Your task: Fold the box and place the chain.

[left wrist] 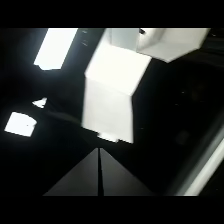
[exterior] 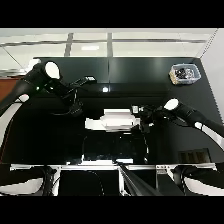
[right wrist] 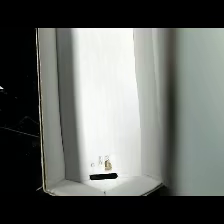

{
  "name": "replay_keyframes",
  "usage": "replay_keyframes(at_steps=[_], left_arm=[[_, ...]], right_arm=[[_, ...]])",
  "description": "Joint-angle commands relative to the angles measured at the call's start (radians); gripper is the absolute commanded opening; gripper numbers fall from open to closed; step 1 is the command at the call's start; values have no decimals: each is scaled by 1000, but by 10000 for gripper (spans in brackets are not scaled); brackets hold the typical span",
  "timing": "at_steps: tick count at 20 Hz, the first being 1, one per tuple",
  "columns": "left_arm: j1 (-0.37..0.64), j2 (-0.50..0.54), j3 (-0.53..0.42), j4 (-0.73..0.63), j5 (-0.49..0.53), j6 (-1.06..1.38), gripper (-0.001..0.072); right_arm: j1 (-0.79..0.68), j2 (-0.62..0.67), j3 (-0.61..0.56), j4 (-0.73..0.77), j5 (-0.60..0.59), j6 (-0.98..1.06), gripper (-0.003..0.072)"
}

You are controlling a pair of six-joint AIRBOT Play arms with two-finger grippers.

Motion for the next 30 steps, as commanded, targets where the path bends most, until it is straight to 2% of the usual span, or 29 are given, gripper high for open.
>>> replay_keyframes(at_steps=[1, 4, 7, 8, 11, 12, 15, 19, 22, 25, 27, 30], left_arm=[[16, 21, -48, -208, -82, -75, 18], [-46, 92, -228, -386, 73, -21, 17], [-115, 185, -381, -475, 399, -4, 18], [-128, 198, -402, -521, 489, 24, 19], [-147, 177, -403, -702, 663, 181, 20], [-147, 151, -389, -723, 687, 180, 20], [-145, 53, -325, -644, 739, 180, 20], [-121, 29, -298, -640, 851, 180, 20], [-106, -3, -298, -636, 779, 175, 19], [-121, -87, -298, -632, 695, 89, 19], [-126, -120, -298, -632, 690, 87, 20], [-112, -101, -286, -621, 681, 87, 19]], right_arm=[[1, 8, 0, 3, 3, 19, 227], [1, 8, 0, 5, -23, 19, 227], [1, 7, 0, 6, -21, 19, 227], [1, 6, 0, 7, -21, 19, 228], [1, 5, 0, 7, -21, 19, 227], [1, 5, 0, 7, -21, 19, 227], [1, 5, 0, 7, -21, 19, 227], [1, 5, 0, 7, -21, 19, 227], [0, 2, 0, 7, -21, 19, 227], [1, -6, 0, 18, -18, 19, 228], [1, -7, -1, 30, -17, 19, 228], [0, -7, -1, 26, -18, 19, 228]])
